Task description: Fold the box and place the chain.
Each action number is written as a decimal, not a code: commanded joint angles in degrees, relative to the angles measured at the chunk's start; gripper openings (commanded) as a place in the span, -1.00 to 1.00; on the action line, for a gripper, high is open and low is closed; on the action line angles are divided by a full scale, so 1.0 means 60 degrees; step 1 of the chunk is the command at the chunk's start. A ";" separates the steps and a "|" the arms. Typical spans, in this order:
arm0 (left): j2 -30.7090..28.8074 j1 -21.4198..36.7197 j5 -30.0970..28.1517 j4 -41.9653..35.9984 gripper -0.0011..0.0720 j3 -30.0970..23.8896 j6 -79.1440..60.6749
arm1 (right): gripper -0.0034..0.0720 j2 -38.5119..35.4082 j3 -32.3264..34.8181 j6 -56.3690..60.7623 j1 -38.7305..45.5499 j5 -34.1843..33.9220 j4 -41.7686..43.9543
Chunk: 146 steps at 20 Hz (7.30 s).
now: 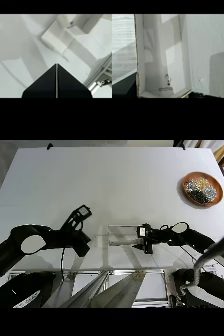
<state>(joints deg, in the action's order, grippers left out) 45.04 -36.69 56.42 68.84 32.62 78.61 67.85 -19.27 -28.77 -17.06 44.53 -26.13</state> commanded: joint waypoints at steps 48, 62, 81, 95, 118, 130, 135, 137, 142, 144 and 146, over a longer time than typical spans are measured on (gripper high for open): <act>0.2273 -0.0117 -0.2739 -0.4029 0.12 -0.0087 -0.0211 | -0.01 0.0004 0.0004 0.0000 -0.0004 -0.0029 -0.0087; 0.1883 0.0080 -0.2087 -0.3315 0.44 -0.0087 0.0652 | -0.01 0.0000 0.0004 0.0000 -0.0004 -0.0029 -0.0098; 0.3140 -0.0197 -0.3013 -0.3836 -0.33 -0.1297 0.1220 | -0.01 0.0000 0.0004 0.0000 -0.0004 -0.0029 -0.0095; 0.2390 -0.0750 -0.3727 -0.4830 -0.17 -0.0991 0.0761 | -0.01 0.0000 0.0004 0.0000 -0.0004 -0.0029 -0.0098; 0.3654 -0.1592 -0.3668 -0.3366 0.18 0.0382 0.2259 | -0.01 0.0004 0.0004 0.0000 -0.0004 -0.0029 -0.0098; 0.4608 -0.2182 -0.2186 -0.0514 0.17 0.1745 0.5410 | -0.01 0.0004 0.0004 0.0000 -0.0004 -0.0029 -0.0098; 0.4637 -0.2299 -0.1031 0.0670 0.17 0.2623 0.6258 | -0.01 0.0000 0.0004 0.0000 -0.0004 -0.0029 -0.0098; 0.4637 -0.2299 -0.0670 0.0922 0.17 0.2845 0.6382 | -0.01 0.0000 0.0004 0.0000 -0.0004 -0.0029 -0.0098; 0.4874 -0.2575 -0.0623 0.0965 0.17 0.2962 0.6492 | -0.01 0.0000 0.0004 0.0004 -0.0004 -0.0033 -0.0098; 0.5184 -0.2718 -0.0131 0.1082 0.18 0.3268 0.6692 | -0.01 0.0004 0.0004 0.0000 -0.0004 -0.0029 -0.0102; 0.5486 -0.2801 0.0364 0.1395 0.26 0.3748 0.6885 | -0.01 0.0000 0.0004 0.0000 -0.0004 -0.0029 -0.0098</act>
<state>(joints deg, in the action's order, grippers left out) 75.92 -52.62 54.70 75.09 52.31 118.06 67.90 -19.27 -28.80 -17.10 44.31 -26.74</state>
